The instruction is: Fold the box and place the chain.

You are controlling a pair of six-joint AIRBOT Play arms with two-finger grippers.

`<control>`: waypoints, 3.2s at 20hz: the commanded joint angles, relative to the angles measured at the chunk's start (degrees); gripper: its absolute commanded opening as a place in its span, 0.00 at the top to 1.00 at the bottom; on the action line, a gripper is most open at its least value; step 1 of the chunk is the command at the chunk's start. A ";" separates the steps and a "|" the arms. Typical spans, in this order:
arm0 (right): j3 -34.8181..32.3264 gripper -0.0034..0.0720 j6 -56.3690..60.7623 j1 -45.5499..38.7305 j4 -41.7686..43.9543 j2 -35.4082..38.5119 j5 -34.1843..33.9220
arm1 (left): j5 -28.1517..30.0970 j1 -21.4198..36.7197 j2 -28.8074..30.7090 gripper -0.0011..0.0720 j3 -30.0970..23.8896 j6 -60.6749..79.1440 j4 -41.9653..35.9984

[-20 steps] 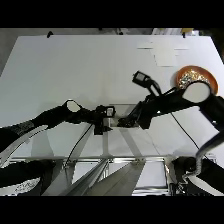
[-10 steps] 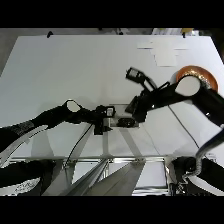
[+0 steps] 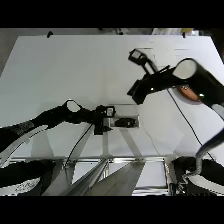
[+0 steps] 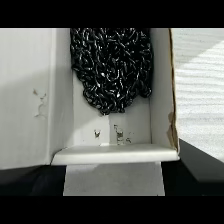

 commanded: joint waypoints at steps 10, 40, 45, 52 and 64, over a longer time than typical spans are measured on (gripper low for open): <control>-0.76 0.64 -10.95 7.41 0.11 -1.75 8.87 | 0.02 0.02 0.04 0.70 0.00 0.00 0.02; -10.58 0.90 -17.03 10.91 -8.26 3.37 -1.55 | 0.00 0.04 0.04 0.70 0.00 0.02 0.02; -10.60 0.93 -17.03 10.91 -9.73 4.72 -3.80 | 0.00 0.04 0.04 0.70 0.00 0.02 0.02; -12.28 0.93 -17.03 10.91 -9.64 4.72 -5.46 | 0.02 0.04 0.04 0.70 -0.02 0.02 0.02; -13.40 0.88 -16.87 10.88 -8.24 7.21 -9.44 | 0.02 0.04 0.04 0.70 0.00 0.02 0.02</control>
